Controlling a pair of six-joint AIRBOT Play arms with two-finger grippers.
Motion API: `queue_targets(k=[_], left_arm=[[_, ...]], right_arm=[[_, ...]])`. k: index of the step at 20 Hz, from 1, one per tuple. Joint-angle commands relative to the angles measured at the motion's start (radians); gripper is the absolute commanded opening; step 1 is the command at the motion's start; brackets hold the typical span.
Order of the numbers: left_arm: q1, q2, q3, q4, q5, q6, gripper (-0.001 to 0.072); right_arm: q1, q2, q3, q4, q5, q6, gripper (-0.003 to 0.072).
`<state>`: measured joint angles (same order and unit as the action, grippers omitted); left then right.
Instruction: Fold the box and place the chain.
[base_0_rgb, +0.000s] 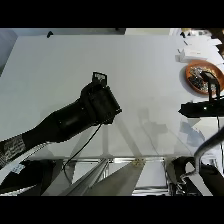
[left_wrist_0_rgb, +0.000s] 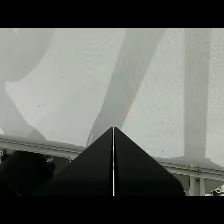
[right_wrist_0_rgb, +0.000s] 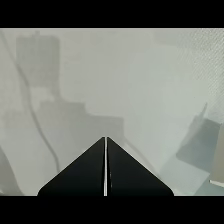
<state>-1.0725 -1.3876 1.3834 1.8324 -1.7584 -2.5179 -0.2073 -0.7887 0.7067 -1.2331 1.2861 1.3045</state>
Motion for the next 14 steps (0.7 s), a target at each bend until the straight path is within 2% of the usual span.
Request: queue_targets(k=[1, 8, 14], left_arm=[[0.001, 0.001, 0.0, 0.0, 0.0, 0.0, 0.0002], [0.0, 0.001, 0.0, 0.0, 0.0, 0.0, 0.0002], [0.001, 0.001, 0.0, 0.001, 0.0, 0.0, 0.0002]], right_arm=[[0.0, 0.0, 0.0, 0.0, -0.004, 0.0, 0.0018], [0.0, 0.0, 0.0, 0.011, -0.029, 0.013, 0.0019], [0.0, -0.008, 0.013, -0.022, 0.024, 0.043, 0.0034]])
